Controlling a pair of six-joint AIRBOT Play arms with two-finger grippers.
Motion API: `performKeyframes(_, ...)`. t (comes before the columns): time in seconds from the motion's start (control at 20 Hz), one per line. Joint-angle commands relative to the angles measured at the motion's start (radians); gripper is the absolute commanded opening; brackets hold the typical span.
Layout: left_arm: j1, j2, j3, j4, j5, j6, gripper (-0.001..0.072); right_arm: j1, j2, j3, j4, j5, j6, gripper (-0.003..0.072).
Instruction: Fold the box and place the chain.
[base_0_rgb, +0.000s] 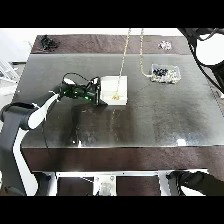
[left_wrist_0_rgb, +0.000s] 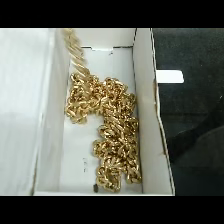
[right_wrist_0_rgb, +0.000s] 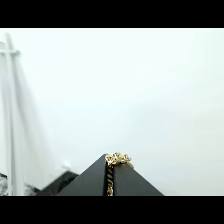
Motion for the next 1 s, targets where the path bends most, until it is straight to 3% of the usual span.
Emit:
performKeyframes(0.0, 0.0, 0.0, 0.0, 0.0, 0.0, 0.0, 0.0353, 0.097, 0.006, 0.044, -0.002, -0.063, -0.106, 0.0006)
performKeyframes(0.3, 0.0, 0.001, 0.0, 0.0, 0.0, 0.0, 0.0353, 0.157, -0.043, 0.039, -0.008, -0.054, -0.105, 0.0007)
performKeyframes(0.65, 0.0, 0.001, 0.0, 0.0, 0.0, 0.0, 0.0352, 0.102, -0.051, -0.061, 0.001, -0.019, -0.07, 0.0008)
performKeyframes(0.95, 0.0, 0.001, 0.0, 0.0, 0.0, 0.0, 0.0353, 0.076, -0.051, -0.072, 0.0, -0.018, -0.068, 0.0008)
